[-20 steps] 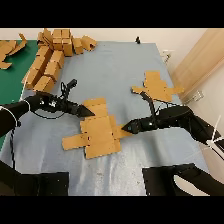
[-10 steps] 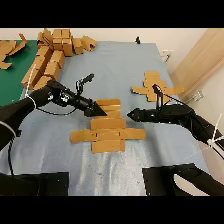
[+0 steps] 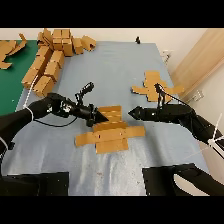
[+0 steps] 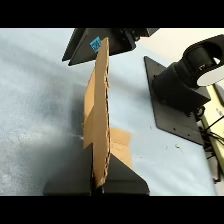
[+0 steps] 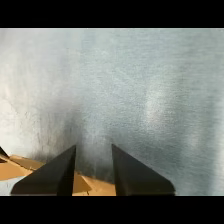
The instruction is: Fold the box.
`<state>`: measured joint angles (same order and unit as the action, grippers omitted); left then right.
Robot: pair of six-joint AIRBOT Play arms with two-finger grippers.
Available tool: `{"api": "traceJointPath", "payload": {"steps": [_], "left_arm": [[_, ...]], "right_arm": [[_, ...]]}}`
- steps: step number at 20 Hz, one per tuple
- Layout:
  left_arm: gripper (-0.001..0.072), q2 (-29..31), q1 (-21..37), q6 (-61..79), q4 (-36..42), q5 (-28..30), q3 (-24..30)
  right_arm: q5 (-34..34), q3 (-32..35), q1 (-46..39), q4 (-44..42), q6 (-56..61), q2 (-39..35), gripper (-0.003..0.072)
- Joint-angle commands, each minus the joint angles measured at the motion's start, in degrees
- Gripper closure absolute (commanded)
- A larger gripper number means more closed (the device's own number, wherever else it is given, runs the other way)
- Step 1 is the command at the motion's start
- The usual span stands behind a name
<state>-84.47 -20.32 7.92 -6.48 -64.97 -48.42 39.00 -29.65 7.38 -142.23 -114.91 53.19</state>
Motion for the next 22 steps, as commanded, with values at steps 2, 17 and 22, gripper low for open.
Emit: {"api": "traceJointPath", "payload": {"steps": [2,17,22], "left_arm": [[0.0696,3.8,-1.11,8.2,1.33,6.45,4.63],[0.0695,3.63,-5.11,17.81,4.35,7.61,5.01],[0.0695,3.63,-5.4,16.63,0.39,7.63,5.01]], "right_arm": [[-0.85,-0.02,-0.02,-0.02,0.09,0.0,0.032],[-1.05,-0.02,0.0,-0.07,0.07,0.02,0.032],[-1.05,-0.02,0.0,-0.07,0.07,0.0,0.032]]}}
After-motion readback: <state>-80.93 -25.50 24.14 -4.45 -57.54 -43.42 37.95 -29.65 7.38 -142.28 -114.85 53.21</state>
